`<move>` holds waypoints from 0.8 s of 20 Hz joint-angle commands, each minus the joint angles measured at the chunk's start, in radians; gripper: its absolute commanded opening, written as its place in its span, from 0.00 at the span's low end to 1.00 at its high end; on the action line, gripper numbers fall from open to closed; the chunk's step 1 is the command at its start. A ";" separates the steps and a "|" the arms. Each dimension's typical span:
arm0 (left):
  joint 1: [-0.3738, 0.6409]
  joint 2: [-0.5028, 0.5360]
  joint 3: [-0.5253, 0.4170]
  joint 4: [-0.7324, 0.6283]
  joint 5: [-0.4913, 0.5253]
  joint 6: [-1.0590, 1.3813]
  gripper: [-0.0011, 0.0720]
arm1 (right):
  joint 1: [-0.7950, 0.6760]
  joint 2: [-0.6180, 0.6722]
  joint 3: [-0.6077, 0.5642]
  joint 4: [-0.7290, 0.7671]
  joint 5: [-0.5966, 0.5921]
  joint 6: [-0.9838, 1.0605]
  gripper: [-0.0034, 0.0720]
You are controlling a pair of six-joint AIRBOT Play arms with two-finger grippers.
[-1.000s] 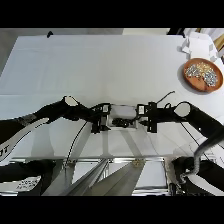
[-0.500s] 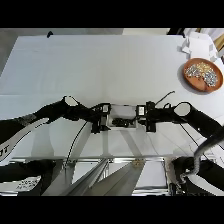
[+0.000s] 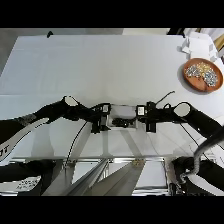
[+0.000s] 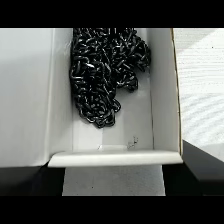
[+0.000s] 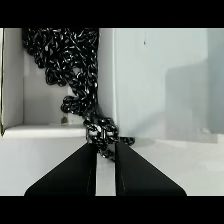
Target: Fold the box and place the chain.
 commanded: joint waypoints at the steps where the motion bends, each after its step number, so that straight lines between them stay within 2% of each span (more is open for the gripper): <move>1: 0.001 0.001 0.000 0.000 0.000 -0.001 0.30 | 0.000 0.012 0.000 -0.087 0.010 0.069 0.07; 5: 0.001 0.001 0.000 0.000 0.000 -0.001 0.30 | 0.000 0.072 0.000 -0.189 0.026 0.162 0.07; 8: 0.001 0.001 0.000 0.000 0.000 -0.001 0.30 | 0.000 0.164 0.000 -0.266 0.063 0.269 0.07; 13: 0.001 0.001 0.000 0.000 0.000 -0.001 0.30 | 0.000 0.407 0.001 -0.269 0.151 0.468 0.07; 16: 0.001 0.001 0.000 0.000 0.000 -0.001 0.30 | 0.000 0.555 0.003 -0.193 0.156 0.539 0.07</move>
